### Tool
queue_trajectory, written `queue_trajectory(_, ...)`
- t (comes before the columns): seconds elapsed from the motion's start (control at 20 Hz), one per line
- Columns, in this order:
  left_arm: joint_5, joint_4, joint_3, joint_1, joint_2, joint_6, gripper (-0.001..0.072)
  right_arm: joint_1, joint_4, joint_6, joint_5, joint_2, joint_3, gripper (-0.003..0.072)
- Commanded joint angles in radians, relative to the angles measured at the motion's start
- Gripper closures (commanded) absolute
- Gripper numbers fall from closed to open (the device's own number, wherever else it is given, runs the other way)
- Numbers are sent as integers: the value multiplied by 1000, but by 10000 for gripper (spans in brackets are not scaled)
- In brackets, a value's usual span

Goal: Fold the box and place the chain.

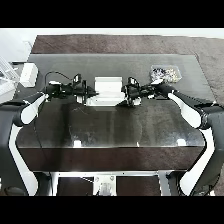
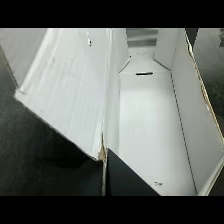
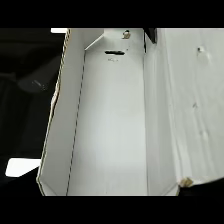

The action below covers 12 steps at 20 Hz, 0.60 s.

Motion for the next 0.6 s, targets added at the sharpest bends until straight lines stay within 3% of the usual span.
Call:
queue_trajectory(0.0,0,0,0,0,0,0,689,0,-9,-15,0,0,9,17)
queue_trajectory(0.55,0,0,0,0,0,0,689,12,-58,16,19,-7,32,17)
